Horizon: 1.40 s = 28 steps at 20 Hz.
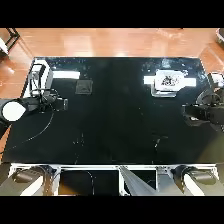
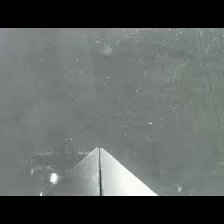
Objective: Fold the box and place the chain.
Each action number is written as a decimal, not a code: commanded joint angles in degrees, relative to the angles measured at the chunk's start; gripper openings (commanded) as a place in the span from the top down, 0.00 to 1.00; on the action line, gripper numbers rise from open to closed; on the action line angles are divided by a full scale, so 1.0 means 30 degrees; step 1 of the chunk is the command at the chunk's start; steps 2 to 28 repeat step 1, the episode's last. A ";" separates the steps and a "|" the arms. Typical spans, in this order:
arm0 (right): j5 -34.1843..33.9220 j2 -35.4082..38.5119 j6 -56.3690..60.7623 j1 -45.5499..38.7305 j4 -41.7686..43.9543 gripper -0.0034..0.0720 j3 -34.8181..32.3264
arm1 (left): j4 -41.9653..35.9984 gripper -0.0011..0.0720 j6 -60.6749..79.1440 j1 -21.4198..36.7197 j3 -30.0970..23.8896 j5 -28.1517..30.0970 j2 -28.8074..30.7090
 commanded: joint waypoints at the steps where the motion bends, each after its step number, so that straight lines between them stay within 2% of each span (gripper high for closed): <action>1: -0.0007 -0.0015 -0.0007 0.0015 -0.0015 0.93 0.0022 | -0.0015 0.95 -0.0007 0.0007 -0.0015 0.0058 -0.0015; 28: -0.0007 -0.0015 -0.0007 0.0015 -0.0015 0.93 0.0022 | -0.0015 0.95 -0.0007 0.0007 -0.0015 0.0058 -0.0015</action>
